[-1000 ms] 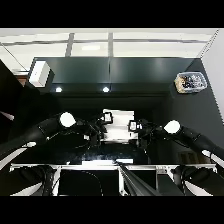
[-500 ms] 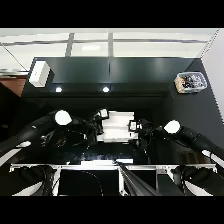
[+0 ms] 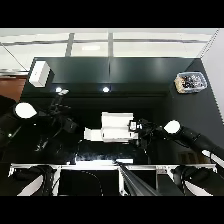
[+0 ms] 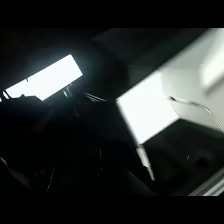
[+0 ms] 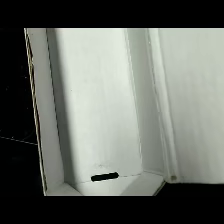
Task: Fold the box and place the chain.
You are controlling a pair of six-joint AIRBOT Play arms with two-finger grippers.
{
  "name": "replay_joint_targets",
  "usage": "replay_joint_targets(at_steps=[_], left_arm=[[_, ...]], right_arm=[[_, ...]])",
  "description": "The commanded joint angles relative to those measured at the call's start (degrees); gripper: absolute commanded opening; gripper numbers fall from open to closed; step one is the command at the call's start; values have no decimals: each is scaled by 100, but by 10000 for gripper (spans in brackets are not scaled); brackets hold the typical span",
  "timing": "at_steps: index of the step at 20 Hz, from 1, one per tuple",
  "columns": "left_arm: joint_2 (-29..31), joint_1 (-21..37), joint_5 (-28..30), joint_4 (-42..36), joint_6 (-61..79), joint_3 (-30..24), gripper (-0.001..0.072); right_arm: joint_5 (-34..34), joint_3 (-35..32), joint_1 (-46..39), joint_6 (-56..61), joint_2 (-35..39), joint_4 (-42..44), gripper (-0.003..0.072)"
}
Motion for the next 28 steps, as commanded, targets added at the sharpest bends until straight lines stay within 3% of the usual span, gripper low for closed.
replay_joint_targets(at_steps=[1, 3, 5, 10, 15, 19, 21, 22, 25, 26, 28], left_arm=[[-293, 874, -59, -758, -1447, -413, 26], [-664, 1008, -155, -1799, -793, -695, 23], [-1047, 815, -46, -1930, -826, -802, 23], [-1633, -358, 769, -2046, -872, -745, 23], [-1652, -492, 529, -2173, -251, -726, 25], [-1582, -487, 328, -2940, 824, -699, 25], [-1534, -485, 256, -2955, 916, -614, 30], [-1537, -479, 151, -2933, 916, -562, 98], [-1534, -481, -129, -2938, 914, -400, 479], [-1534, -481, -205, -2942, 907, -328, 545], [-1534, -505, -286, -3032, 907, -186, 583]], right_arm=[[4, 4, 4, 0, 0, 0, 429], [4, 4, 4, 0, 0, 0, 428], [4, 2, 4, 0, 0, 0, 428], [4, 4, 4, 0, 0, 0, 428], [4, 4, 4, 0, 0, -2, 428], [4, 4, 4, 0, 0, -2, 429], [4, 4, 4, 0, 0, -4, 428], [4, 4, 4, 0, 0, -4, 428], [4, 4, 4, 0, 0, -4, 429], [4, 4, 4, 0, 0, -4, 428], [4, 4, 4, 0, 0, -4, 428]])
